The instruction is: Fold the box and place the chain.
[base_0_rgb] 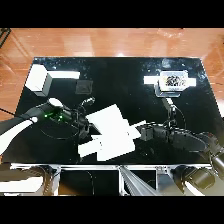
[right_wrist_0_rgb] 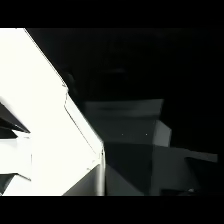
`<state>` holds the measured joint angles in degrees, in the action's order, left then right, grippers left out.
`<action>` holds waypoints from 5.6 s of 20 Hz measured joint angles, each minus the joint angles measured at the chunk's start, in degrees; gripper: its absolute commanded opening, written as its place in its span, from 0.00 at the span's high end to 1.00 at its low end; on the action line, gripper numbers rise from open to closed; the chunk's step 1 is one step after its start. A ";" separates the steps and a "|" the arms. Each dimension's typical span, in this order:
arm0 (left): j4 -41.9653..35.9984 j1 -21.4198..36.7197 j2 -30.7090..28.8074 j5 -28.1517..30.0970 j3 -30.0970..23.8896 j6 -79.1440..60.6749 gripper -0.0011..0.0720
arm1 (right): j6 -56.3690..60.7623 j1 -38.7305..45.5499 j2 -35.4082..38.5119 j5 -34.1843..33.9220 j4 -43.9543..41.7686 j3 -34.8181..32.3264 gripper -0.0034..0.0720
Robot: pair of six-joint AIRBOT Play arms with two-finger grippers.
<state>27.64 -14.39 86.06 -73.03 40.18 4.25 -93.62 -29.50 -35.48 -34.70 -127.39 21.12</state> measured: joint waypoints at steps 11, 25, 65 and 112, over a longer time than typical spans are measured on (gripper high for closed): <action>1.36 -0.09 -0.13 1.44 6.10 -3.34 0.96 | 1.20 13.05 0.48 -26.58 13.97 8.81 0.02; 7.17 -0.17 -0.66 5.84 7.58 -8.39 0.96 | 0.57 16.57 1.84 -9.99 23.56 11.30 0.02; 29.07 -15.15 -16.72 30.84 -3.30 3.87 0.96 | -56.54 -1.95 -6.29 -1.81 8.50 -0.87 0.02; 28.46 -15.15 -16.55 29.33 -3.26 3.32 0.96 | -58.29 -15.61 -20.04 18.49 -2.27 3.04 0.03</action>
<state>56.10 -29.54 69.52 -43.70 36.93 7.57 -151.92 -45.10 -55.53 -16.21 -129.67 24.16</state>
